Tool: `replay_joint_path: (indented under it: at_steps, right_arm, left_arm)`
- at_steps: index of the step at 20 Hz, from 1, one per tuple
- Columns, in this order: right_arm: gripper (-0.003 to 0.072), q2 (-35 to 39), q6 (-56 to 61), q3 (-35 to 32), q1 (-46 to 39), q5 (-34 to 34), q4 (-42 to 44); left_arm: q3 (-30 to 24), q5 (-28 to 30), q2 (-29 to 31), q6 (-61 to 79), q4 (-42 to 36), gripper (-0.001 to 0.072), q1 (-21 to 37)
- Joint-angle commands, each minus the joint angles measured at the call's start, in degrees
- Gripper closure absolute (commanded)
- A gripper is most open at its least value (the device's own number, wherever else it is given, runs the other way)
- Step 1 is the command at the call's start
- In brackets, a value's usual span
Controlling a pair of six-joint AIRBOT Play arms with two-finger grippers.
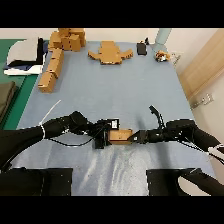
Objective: Fold the box.
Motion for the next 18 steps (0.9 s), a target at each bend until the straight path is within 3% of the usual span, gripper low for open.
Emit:
replay_joint_path:
  at_steps: [1, 11, 15, 16, 18]
  right_arm:
    - [0.0681, -0.02, 0.44, -0.02, 0.22, 0.74, -0.61]
    - [0.0681, 0.61, 0.61, -0.35, 0.15, -0.15, 0.33]
    - [0.0681, 6.93, 0.44, 2.14, 0.09, -2.36, -0.48]
    - [0.0681, 9.31, 2.23, 3.91, -0.15, -1.20, -3.17]
    - [0.0682, 12.50, 13.57, 9.20, -0.35, 5.81, -19.12]
  left_arm:
    - [0.04, 0.00, -0.04, 0.02, 0.02, 0.0235, 0.02]
    - [0.04, -0.02, -0.04, 0.02, 0.02, 0.0235, 0.02]
    - [0.04, 0.00, -0.04, 0.02, 0.02, 0.0235, 0.02]
    - [0.04, -0.02, -0.04, 0.02, 0.02, 0.0235, 0.02]
    - [0.04, 0.00, -0.04, 0.02, 0.02, 0.0235, 0.02]
